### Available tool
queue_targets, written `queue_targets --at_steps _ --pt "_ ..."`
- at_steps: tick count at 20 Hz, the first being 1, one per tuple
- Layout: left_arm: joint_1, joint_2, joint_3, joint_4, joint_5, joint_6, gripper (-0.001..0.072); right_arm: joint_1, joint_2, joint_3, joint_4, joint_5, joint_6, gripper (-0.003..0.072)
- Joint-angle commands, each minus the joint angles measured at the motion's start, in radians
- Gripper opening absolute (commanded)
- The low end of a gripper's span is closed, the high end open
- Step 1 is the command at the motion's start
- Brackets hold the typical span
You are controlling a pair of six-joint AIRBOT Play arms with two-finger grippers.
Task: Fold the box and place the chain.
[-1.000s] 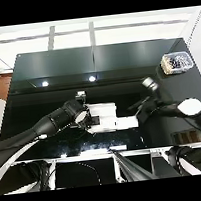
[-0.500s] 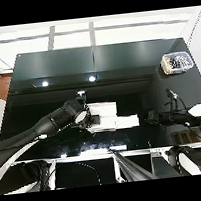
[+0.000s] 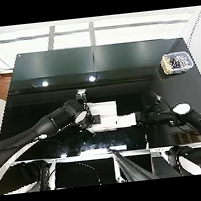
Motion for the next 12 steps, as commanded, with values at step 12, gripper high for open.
queue_targets --at_steps 12 --pt "0.001 0.000 0.000 -0.001 -0.003 0.003 0.0030 0.296 -0.020 0.225 -0.027 -0.030 0.109 0.0598"
